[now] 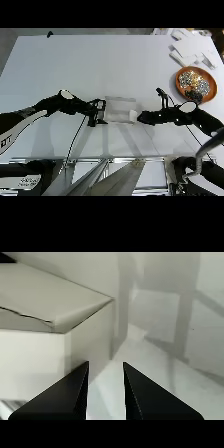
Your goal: Fold the box and place the chain.
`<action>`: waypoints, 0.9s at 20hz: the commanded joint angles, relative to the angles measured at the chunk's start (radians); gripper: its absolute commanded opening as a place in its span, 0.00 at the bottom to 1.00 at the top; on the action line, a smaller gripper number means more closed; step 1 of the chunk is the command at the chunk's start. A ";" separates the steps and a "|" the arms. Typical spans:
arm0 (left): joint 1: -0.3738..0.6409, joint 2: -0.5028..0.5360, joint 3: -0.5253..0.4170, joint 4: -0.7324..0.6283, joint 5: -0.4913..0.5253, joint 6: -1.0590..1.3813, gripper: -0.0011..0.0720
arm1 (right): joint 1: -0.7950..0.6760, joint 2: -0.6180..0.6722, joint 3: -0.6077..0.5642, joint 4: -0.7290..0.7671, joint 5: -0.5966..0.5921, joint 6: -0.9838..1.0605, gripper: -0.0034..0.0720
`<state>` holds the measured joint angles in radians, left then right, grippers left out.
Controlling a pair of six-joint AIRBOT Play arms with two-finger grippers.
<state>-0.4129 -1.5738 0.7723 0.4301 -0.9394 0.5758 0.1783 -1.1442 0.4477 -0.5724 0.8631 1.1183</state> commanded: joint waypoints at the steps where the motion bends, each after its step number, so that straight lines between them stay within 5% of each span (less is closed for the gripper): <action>1: 0.000 0.000 0.001 0.001 0.000 0.000 0.06 | 0.035 0.041 0.000 0.059 -0.013 -0.007 0.37; 18: 0.000 0.000 0.001 0.001 0.000 0.000 0.06 | 0.138 0.128 0.099 -0.349 0.016 0.484 0.37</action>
<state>-0.4137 -1.5738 0.7723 0.4309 -0.9413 0.5762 0.3138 -1.0225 0.5274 -0.8562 0.8471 1.5379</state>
